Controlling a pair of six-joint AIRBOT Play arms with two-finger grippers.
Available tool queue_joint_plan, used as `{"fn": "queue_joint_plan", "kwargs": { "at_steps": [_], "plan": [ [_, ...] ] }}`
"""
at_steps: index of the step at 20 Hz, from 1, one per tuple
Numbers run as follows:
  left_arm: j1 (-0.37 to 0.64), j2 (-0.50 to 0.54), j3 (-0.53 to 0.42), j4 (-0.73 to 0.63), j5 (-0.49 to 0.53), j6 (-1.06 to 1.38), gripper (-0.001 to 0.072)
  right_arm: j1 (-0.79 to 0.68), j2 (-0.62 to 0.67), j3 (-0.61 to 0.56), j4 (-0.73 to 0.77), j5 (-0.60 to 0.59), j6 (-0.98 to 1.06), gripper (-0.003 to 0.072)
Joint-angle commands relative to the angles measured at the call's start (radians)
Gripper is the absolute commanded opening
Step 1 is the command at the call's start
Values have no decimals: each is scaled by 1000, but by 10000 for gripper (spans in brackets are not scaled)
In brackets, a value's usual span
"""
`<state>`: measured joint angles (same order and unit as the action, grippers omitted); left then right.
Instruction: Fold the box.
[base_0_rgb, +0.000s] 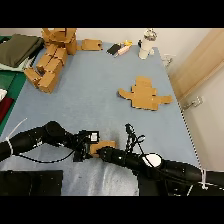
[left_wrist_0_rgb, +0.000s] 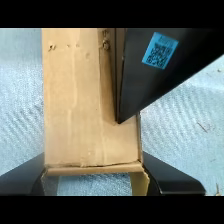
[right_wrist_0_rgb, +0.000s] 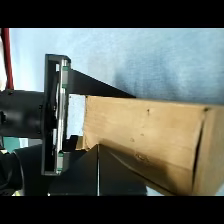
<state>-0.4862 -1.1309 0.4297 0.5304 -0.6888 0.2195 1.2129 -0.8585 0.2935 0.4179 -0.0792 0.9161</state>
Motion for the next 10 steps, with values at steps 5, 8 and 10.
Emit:
{"fn": "queue_joint_plan", "kwargs": {
  "at_steps": [5,8,10],
  "plan": [
    [0,-1,0,0,0,0,503,0,-21,4,-17,22,-1,3],
    [0,-1,0,0,0,0,503,1,36,42,-95,36,-1,2],
    [0,-1,0,0,0,0,503,0,80,54,-138,-13,-2,2]
  ]
}}
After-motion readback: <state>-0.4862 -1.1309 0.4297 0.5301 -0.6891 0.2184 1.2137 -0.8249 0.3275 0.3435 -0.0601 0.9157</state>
